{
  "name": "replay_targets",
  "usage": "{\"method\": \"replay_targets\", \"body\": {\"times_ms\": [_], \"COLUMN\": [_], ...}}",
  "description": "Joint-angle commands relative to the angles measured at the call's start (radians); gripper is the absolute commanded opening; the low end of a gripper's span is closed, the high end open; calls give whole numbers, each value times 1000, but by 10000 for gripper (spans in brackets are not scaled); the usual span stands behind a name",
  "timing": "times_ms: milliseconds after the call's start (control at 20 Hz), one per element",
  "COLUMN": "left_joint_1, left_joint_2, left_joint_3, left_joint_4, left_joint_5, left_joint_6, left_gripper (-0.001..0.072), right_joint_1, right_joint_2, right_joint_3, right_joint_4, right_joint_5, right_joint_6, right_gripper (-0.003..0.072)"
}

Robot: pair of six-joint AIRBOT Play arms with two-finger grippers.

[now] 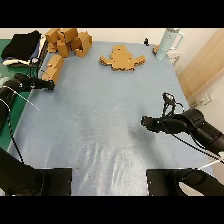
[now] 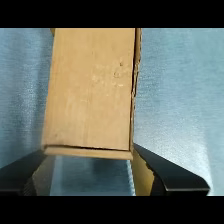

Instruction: Fold the box.

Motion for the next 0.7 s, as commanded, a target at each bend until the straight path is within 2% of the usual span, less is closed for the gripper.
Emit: {"method": "replay_targets", "body": {"times_ms": [0, 150, 250, 400, 450, 500, 650], "left_joint_1": [14, 76, 135, 184, 180, 165, 36], "left_joint_2": [23, 101, 168, 260, 290, 317, 391], "left_joint_3": [1, 1, 1, 1, 1, 1, 1], "left_joint_4": [1, 119, 243, 265, 241, 201, 138], "left_joint_5": [-92, -239, -397, -613, -671, -720, -793], "left_joint_6": [-11, -136, -189, -188, -188, -184, -228], "left_gripper": [696, 701, 704, 699, 446, 32, 11], "right_joint_1": [1, 1, 1, 0, -1, -6, -18], "right_joint_2": [-1, -1, -1, -5, -16, -40, -173], "right_joint_3": [0, 0, 0, 0, 6, 20, 132], "right_joint_4": [0, 0, 0, 0, 1, 2, 0], "right_joint_5": [0, -1, -1, 9, 19, 23, 19], "right_joint_6": [0, -1, -5, -60, -72, -72, -145], "right_gripper": [13, 14, 14, 13, 13, 13, 13]}}
